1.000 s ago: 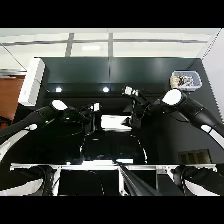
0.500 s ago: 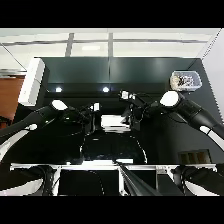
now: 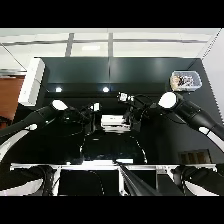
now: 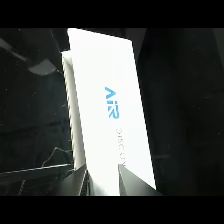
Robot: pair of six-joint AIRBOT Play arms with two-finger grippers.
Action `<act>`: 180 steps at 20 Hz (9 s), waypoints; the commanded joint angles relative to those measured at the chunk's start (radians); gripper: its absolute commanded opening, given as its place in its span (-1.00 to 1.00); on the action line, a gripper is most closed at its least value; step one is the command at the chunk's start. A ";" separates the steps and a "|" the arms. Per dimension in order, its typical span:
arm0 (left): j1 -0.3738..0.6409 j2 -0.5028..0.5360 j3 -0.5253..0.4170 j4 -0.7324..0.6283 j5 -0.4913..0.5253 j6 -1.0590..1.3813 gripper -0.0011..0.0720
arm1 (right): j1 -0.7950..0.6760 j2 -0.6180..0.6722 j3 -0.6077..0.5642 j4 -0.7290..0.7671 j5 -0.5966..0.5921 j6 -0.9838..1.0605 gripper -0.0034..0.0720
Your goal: Fold the box and place the chain.
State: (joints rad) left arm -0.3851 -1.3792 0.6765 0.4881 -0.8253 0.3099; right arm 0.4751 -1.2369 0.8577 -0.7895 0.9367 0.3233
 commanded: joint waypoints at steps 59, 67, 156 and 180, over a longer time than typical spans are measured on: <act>0.002 0.010 0.011 0.002 -0.001 -0.005 0.97 | -0.341 0.289 -0.035 0.076 0.103 0.735 -0.86; -0.024 0.170 0.064 0.085 -0.117 -0.138 0.98 | -0.624 0.428 -0.046 -0.113 0.243 0.837 -0.86; 0.563 0.563 0.218 0.472 0.011 -1.342 -0.89 | -0.623 0.772 -0.312 -0.156 -0.162 0.700 -0.87; 0.336 0.783 -0.197 0.464 0.320 -1.339 -0.88 | -0.623 0.777 -0.470 -0.301 -0.310 0.700 -0.86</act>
State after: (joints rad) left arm -0.0483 -0.5976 0.4805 0.9524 -0.5064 -1.0283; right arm -0.1471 -0.4603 0.3882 -1.0893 0.6270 1.0225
